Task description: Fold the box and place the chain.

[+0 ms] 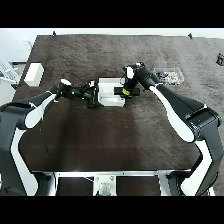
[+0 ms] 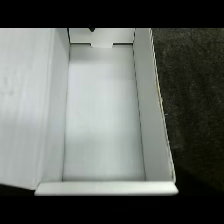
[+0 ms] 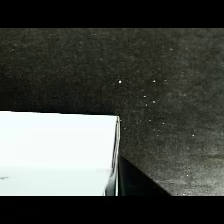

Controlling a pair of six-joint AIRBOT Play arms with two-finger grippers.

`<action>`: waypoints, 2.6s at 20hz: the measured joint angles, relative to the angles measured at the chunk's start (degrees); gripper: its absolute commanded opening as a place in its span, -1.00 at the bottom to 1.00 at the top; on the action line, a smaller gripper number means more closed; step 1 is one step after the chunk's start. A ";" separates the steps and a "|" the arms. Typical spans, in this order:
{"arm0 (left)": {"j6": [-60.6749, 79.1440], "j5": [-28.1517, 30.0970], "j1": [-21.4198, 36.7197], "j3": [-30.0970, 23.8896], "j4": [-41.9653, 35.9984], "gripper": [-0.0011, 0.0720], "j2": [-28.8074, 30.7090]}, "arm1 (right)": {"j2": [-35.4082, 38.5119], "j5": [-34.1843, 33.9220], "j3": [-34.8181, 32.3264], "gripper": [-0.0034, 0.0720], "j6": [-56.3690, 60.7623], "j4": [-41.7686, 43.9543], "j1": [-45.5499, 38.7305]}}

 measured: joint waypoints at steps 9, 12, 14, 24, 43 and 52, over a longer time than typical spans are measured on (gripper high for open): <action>0.04 -0.02 0.02 0.00 0.02 0.00 0.00 | -0.26 1.29 0.85 0.68 -0.07 1.27 -0.09; 0.02 -0.02 0.02 0.00 0.02 0.00 0.00 | -0.11 2.05 2.45 0.68 -0.15 1.29 -0.48; 0.02 -0.02 0.02 0.00 0.02 0.00 0.00 | 0.33 3.89 3.45 0.68 -0.90 1.29 -0.70; 0.02 0.00 0.02 0.00 0.02 0.00 0.00 | 11.78 5.33 7.13 0.61 -14.88 -5.05 -3.76; 0.02 0.02 0.02 0.00 0.02 0.00 0.00 | -1.05 -10.29 6.67 0.19 -34.67 7.67 -33.81; 0.02 0.02 0.02 0.00 0.02 0.00 0.00 | -4.07 -13.99 7.04 0.08 -37.42 13.05 -34.10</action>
